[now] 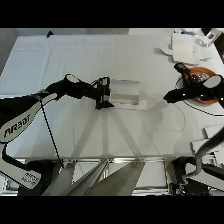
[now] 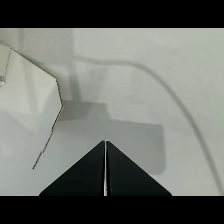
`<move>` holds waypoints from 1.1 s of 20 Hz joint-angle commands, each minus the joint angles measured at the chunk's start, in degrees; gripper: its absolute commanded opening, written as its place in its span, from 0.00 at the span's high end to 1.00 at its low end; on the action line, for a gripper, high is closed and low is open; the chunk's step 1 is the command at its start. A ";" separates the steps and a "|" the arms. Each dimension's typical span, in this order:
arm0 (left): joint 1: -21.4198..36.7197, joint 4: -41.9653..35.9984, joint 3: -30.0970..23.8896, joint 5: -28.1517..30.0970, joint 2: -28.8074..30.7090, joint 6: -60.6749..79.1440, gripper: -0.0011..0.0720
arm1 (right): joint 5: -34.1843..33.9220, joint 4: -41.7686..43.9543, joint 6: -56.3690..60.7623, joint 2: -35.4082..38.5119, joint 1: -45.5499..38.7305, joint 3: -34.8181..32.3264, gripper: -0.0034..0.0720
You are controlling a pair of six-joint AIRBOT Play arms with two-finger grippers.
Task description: Fold the box and place the chain.
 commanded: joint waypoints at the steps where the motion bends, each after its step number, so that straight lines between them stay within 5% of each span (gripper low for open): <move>1: 0.00 0.00 0.04 0.02 0.04 0.00 0.55 | 3.72 6.80 2.45 -6.91 1.73 0.00 0.95; 13: 0.00 0.00 0.04 0.02 0.04 0.00 0.55 | 7.21 21.27 -0.26 -9.35 6.95 0.00 0.94; 16: 0.00 0.02 0.04 0.02 0.04 0.00 0.55 | 6.60 23.21 0.07 -7.34 6.93 0.02 0.65; 22: 0.00 0.02 0.04 0.02 0.04 0.00 0.55 | 5.79 25.62 -0.22 -6.10 6.95 0.02 0.65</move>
